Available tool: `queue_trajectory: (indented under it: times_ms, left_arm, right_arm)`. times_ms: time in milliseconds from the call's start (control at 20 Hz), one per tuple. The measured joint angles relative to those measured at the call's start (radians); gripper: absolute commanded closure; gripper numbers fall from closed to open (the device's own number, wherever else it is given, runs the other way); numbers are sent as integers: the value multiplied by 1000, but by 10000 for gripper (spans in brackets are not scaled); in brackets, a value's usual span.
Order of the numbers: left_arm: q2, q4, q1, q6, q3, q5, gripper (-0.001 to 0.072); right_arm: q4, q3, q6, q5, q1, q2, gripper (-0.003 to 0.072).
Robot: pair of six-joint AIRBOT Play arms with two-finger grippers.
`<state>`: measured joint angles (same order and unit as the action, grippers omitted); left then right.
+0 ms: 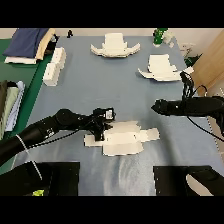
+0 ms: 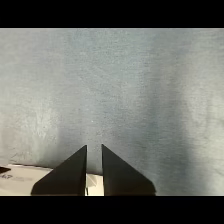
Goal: Fold the box.
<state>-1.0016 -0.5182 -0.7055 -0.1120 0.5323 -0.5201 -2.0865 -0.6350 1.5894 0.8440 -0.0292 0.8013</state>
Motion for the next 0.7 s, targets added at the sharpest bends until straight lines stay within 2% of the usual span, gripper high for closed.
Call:
queue_trajectory:
  times_ms: [250, 500, 700]
  left_arm:
    - [-30, 2, -9, -2, -4, -20, 694]
    - [-58, -1, -11, -3, -5, -95, 695]
    - [-23, -3, -12, -15, -2, -87, 695]
  right_arm:
    - [-4, 0, 0, -5, 0, 0, 550]
    - [-9, 0, 0, -5, 0, 0, 550]
    - [-13, 0, 0, -5, 0, 0, 550]
